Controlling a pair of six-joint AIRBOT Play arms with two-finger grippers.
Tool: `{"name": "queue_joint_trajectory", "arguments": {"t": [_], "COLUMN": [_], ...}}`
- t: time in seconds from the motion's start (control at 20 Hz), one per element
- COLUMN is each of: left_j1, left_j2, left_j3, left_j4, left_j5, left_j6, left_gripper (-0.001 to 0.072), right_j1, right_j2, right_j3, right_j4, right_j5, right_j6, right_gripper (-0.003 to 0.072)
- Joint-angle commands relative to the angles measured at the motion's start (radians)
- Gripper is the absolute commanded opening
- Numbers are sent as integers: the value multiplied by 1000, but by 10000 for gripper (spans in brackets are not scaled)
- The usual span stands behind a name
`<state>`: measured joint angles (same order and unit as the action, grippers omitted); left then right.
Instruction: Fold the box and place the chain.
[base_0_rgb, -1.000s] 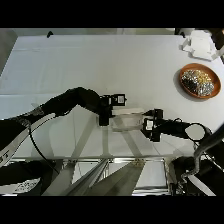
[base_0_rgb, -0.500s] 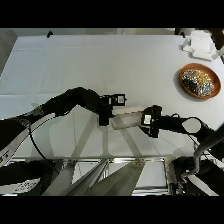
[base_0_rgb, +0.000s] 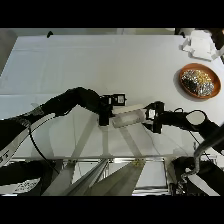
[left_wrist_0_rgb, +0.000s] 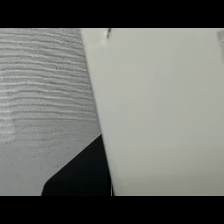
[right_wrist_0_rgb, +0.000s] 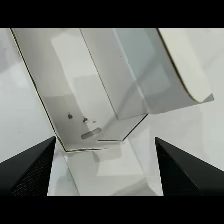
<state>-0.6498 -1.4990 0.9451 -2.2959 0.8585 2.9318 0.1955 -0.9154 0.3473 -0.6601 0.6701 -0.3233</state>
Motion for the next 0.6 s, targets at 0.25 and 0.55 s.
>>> {"name": "queue_joint_trajectory", "arguments": {"t": [0.25,0.55], "left_j1": [0,0], "left_j2": [0,0], "left_j3": [0,0], "left_j4": [0,0], "left_j5": [2,2], "left_j6": [1,0], "left_gripper": [10,10], "right_j1": [-12,-12], "right_j2": [-130,-206], "right_j3": [73,102], "right_j4": [40,115], "right_j5": [31,80], "right_j6": [-52,-169], "right_gripper": [688,689]}}
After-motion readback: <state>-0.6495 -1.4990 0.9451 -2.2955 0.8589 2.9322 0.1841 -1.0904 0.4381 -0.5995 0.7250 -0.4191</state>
